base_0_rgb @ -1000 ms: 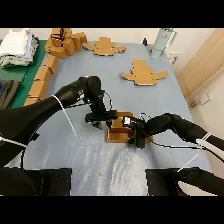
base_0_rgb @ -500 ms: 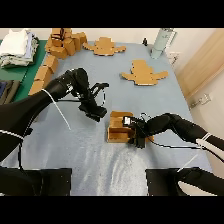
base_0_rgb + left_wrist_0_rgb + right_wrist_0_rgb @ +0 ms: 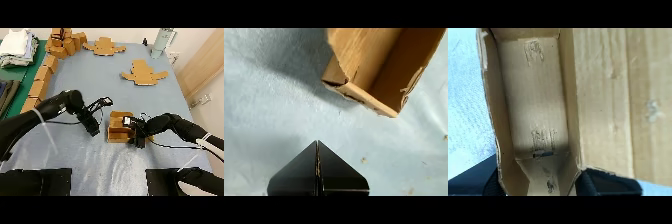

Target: Fold the box.

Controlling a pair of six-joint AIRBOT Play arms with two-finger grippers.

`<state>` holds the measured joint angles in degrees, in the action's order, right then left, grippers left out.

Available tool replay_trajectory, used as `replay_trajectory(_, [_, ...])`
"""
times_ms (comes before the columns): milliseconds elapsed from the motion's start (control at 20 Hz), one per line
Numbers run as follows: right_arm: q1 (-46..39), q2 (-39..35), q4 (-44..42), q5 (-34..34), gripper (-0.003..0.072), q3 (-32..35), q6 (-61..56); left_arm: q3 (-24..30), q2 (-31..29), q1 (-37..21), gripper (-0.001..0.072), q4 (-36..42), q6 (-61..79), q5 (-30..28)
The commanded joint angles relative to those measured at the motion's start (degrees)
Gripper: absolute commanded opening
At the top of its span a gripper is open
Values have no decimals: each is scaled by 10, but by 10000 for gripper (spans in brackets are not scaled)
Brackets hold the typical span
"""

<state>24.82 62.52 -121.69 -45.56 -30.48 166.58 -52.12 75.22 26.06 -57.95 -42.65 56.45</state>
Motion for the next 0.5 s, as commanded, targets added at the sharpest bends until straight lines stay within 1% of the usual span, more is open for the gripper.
replay_trajectory(0, [0, 0, 0, 0, 501, 0, 0, 91, -52, -15, 12, 120, 235, -139])
replay_trajectory(50, [0, 0, 0, 0, 501, 0, 0, 106, -53, -16, 15, 175, 325, -139])
replay_trajectory(100, [0, 0, 0, 0, 501, 0, 0, 120, -53, -15, 257, 222, 409, -139])
replay_trajectory(150, [0, 0, 0, 0, 501, 0, 0, 134, -52, -14, 621, 266, 484, -145])
replay_trajectory(200, [0, 0, 0, 0, 501, 0, 0, 146, -52, -11, 697, 306, 541, -151])
replay_trajectory(250, [0, 0, 0, 0, 501, 0, 0, 156, -52, -10, 697, 336, 589, -155])
replay_trajectory(300, [0, 0, 0, 0, 501, 0, 0, 162, -52, -11, 697, 349, 623, -156])
replay_trajectory(350, [0, 0, 0, 0, 501, 0, 0, 166, -52, -12, 697, 348, 630, -163])
replay_trajectory(450, [0, 0, 0, 0, 501, 0, 0, 174, -51, -12, 697, 348, 626, -196])
